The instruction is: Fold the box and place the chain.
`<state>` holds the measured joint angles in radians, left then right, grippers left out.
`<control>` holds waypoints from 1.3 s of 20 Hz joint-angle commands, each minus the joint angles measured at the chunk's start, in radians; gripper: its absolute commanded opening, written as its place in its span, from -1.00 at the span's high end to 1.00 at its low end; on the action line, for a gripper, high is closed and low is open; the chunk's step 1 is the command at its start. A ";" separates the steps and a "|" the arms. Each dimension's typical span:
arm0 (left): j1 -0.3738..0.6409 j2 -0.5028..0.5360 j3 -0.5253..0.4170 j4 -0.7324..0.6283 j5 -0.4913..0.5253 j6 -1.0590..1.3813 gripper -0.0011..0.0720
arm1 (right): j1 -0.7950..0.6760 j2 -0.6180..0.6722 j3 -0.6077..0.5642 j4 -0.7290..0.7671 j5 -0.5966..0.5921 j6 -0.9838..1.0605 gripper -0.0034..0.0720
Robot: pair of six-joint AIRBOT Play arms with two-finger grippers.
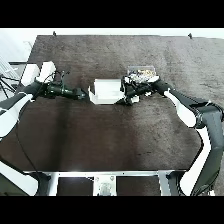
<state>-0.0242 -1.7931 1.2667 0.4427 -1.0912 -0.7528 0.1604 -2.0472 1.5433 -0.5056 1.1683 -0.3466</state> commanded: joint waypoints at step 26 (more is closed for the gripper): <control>-0.093 0.045 0.001 -0.006 0.074 -0.114 -0.12 | 0.000 0.000 0.000 0.000 0.000 0.001 -0.63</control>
